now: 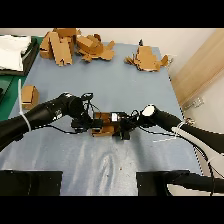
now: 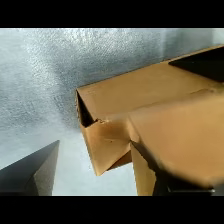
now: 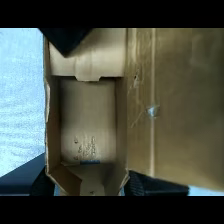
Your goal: Fold the box.
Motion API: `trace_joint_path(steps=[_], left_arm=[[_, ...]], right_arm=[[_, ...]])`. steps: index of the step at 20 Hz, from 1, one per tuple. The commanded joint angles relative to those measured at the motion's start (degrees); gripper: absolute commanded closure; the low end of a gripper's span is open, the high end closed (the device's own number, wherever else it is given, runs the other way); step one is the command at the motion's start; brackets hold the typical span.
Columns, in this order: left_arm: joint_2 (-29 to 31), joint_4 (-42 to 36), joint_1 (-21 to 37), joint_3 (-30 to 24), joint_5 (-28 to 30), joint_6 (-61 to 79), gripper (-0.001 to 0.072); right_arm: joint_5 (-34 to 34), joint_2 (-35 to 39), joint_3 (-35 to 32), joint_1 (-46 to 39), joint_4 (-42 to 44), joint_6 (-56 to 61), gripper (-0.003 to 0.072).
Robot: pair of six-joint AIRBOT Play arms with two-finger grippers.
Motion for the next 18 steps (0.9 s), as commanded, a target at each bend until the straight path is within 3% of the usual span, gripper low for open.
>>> trace_joint_path(steps=[1, 11, 18], left_arm=[[-1.99, 6.88, -1.01, 3.41, -3.19, -2.29, 0.0044], [-5.64, 8.39, -5.53, 5.03, 0.79, -11.58, 0.0053], [-7.10, 11.78, -7.65, 6.86, -3.76, -17.92, 0.0061]], right_arm=[[0.00, -0.02, 0.00, 0.04, 0.17, 0.02, 0.0198], [0.00, -0.07, 0.00, 0.04, 0.24, 0.02, 0.0198], [-0.02, -0.07, 0.00, 0.04, 0.22, 0.00, 0.0198]])
